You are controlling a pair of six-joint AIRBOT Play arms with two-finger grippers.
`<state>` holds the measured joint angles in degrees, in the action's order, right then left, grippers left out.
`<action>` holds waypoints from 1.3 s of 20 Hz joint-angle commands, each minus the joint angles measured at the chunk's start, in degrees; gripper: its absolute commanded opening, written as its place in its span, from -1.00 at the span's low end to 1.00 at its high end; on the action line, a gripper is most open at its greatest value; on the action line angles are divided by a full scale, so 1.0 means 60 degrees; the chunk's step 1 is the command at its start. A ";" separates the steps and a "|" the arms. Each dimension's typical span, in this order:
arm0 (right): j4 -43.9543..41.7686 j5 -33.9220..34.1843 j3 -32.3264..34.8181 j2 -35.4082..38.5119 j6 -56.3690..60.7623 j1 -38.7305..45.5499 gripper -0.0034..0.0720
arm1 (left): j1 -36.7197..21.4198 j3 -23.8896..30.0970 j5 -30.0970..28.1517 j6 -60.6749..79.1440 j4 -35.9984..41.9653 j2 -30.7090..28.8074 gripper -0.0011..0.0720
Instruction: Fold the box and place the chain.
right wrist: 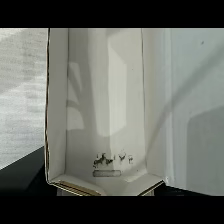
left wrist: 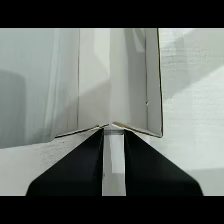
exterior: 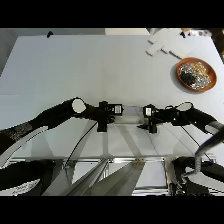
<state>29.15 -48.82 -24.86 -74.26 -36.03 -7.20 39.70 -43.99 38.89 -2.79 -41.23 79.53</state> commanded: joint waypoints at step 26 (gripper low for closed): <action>0.0000 0.0000 -0.0011 0.0007 0.0004 0.0000 0.16 | -0.0033 -0.0011 0.0240 -0.1078 0.0146 -0.0495 -0.95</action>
